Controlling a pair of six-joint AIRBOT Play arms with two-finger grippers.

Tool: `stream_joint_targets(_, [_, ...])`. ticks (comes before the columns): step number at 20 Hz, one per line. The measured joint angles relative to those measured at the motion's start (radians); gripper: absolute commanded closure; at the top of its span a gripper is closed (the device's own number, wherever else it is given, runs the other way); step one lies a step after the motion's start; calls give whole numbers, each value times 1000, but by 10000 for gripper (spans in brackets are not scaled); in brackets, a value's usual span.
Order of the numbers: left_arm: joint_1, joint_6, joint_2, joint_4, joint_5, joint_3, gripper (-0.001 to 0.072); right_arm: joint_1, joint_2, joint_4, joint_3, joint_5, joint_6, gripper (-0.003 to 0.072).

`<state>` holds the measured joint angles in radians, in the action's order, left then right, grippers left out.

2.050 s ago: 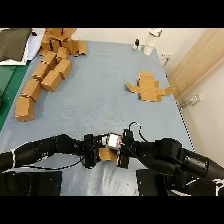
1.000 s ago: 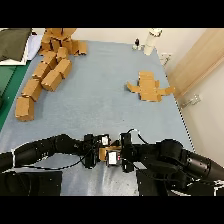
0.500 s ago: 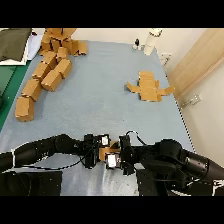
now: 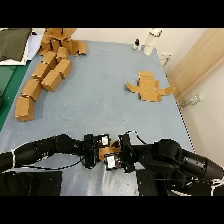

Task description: Fold the box.

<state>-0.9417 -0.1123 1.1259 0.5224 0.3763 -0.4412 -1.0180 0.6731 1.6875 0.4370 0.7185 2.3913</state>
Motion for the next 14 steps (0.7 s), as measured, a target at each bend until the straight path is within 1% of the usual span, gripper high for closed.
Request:
stream_joint_targets(2, [0, 0, 0, 0, 0, 0, 232, 0, 2, -2, 0, -1, 0, 245])
stream_joint_targets(5, [0, 0, 0, 0, 0, 0, 232, 0, 10, -5, 0, -2, 0, 245])
stream_joint_targets(7, [0, 0, 0, 0, 0, 0, 232, 0, 16, -6, 0, -2, 1, 309])
stream_joint_targets(9, [0, 0, 0, 0, 0, 0, 232, 0, 20, -7, 0, -2, 1, 353])
stream_joint_targets(10, [0, 0, 0, 0, 0, 0, 232, 0, 21, -7, 0, -1, 1, 355])
stream_joint_targets(12, [0, 0, 0, 0, 0, 0, 232, 0, 23, -7, 0, 0, 1, 443])
stream_joint_targets(13, [0, 0, 0, 0, 0, 0, 232, 0, 23, -7, 0, 0, 1, 475])
stream_joint_targets(14, [0, 0, 0, 0, 0, 0, 231, 0, 23, -7, 0, 2, 1, 475])
